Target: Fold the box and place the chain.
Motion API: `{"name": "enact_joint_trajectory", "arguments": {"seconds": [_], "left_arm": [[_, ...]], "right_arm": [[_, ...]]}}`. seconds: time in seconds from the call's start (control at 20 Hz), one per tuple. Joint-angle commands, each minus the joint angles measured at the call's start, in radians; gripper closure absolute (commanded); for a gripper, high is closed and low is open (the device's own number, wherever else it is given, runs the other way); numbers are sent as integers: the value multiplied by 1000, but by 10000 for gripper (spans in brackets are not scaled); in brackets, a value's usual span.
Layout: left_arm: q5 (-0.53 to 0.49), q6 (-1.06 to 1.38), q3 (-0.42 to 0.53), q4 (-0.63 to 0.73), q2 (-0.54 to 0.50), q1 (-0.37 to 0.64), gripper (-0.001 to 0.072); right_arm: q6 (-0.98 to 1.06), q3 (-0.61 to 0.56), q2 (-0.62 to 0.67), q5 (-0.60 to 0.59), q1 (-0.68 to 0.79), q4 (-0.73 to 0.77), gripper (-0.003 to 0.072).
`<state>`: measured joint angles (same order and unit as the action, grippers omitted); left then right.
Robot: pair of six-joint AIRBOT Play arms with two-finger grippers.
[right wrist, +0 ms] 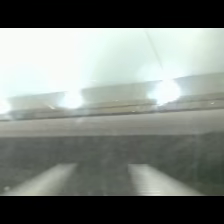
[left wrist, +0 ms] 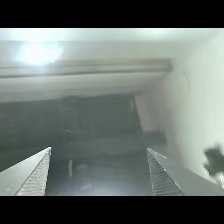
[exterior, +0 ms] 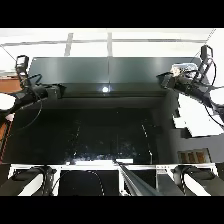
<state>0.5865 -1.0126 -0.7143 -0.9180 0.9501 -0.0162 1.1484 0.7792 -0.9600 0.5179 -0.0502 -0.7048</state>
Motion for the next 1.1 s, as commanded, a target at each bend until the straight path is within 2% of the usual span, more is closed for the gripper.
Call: {"name": "enact_joint_trajectory", "arguments": {"seconds": [0.0,0.1,0.15,0.25,0.35,0.45,0.55,0.65,0.7,0.75,0.8,0.9,1.05], "left_arm": [[87,27,-60,-153,42,-100,-2],[105,-240,-100,-341,76,-142,-2],[151,-365,-125,-399,93,-141,-2],[248,-471,-156,-438,114,-122,-1],[293,-480,-156,-445,114,-111,1],[317,-480,-153,-465,114,-111,1],[300,-481,-149,-482,114,-111,1],[280,-485,-149,-475,116,-111,1],[278,-485,-149,-467,116,-111,1],[279,-485,-149,-460,117,-111,0],[282,-485,-149,-461,118,-111,1],[281,-485,-149,-461,118,-111,0],[280,-485,-149,-461,118,-111,0]], "right_arm": [[-5,0,-2,121,2,-77,-17],[158,18,-3,158,74,-331,-17],[275,39,-3,170,156,-497,-16],[331,68,-15,136,371,-715,-15],[319,140,-84,179,617,-818,-16],[340,224,-188,252,861,-756,-15],[291,307,-302,310,1052,-630,-15],[59,418,-443,435,1163,-438,-15],[-117,477,-514,552,1180,-356,-15],[-237,540,-586,681,1176,-335,-15],[-244,587,-646,748,1163,-371,-15],[-245,626,-723,809,1132,-423,-15],[-291,626,-752,798,1077,-456,-15]]}}
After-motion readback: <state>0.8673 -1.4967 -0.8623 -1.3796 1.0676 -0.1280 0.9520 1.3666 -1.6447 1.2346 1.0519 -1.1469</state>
